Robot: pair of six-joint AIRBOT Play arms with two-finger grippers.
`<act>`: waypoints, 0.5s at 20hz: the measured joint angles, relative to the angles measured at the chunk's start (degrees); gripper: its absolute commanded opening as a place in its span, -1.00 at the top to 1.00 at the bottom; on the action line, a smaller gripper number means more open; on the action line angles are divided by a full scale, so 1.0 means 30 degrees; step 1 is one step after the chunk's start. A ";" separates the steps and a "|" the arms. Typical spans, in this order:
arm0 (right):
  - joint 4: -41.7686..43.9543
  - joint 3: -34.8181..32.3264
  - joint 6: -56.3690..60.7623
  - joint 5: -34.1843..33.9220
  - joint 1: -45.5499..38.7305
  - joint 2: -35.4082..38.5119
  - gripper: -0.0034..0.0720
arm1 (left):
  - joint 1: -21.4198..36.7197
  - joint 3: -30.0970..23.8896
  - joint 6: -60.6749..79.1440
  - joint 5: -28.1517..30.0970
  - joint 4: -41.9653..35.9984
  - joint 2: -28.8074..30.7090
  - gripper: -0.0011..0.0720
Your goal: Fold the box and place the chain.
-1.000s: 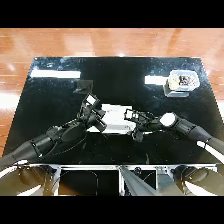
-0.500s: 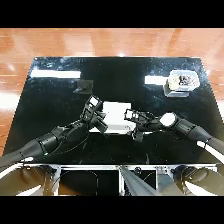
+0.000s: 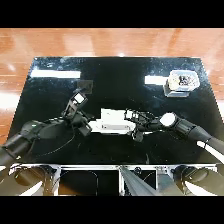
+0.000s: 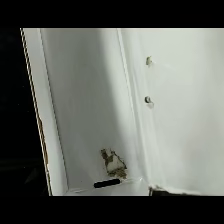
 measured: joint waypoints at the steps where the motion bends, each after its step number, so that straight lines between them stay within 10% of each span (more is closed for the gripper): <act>1: 0.0000 0.0000 0.0000 -0.0007 0.0000 0.0000 -0.54 | 0.0729 0.0000 0.0510 0.1472 0.0233 0.0372 0.88; 3: 0.0007 0.0000 0.0000 -0.0007 0.0000 0.0000 -0.54 | 0.1872 0.0000 0.1668 0.3701 0.0532 0.0714 -0.52; 4: 0.0007 -0.0007 0.0000 0.0000 0.0000 0.0000 -0.54 | 0.2244 0.0000 0.2288 0.4437 0.0583 0.0721 -0.73; 10: 0.0029 0.0000 0.0000 0.0080 0.0000 0.0000 -0.54 | 0.2069 0.0007 0.7635 0.4430 0.0707 -0.0532 -0.73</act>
